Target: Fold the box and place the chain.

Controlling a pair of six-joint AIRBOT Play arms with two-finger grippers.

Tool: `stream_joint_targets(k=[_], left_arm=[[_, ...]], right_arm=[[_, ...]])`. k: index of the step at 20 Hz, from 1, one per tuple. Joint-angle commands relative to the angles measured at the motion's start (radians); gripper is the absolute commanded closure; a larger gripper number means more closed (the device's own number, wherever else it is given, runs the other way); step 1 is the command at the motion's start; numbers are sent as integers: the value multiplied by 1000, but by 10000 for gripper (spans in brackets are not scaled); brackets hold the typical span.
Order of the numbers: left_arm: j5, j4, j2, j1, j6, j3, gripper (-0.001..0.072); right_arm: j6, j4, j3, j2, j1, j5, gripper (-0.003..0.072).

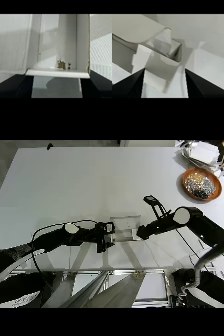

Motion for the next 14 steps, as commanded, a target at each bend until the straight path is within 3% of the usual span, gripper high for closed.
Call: stream_joint_targets(k=[1,5,12,14], left_arm=[[0,0,0,0,0,0,457],[0,0,0,0,0,0,457],[0,0,0,0,0,0,457],[0,0,0,0,0,0,457]], right_arm=[[123,-52,23,-27,72,-14,142],[315,-248,23,-27,129,-28,152],[451,-271,24,-75,227,-102,182],[463,-293,31,-109,253,-108,270]])
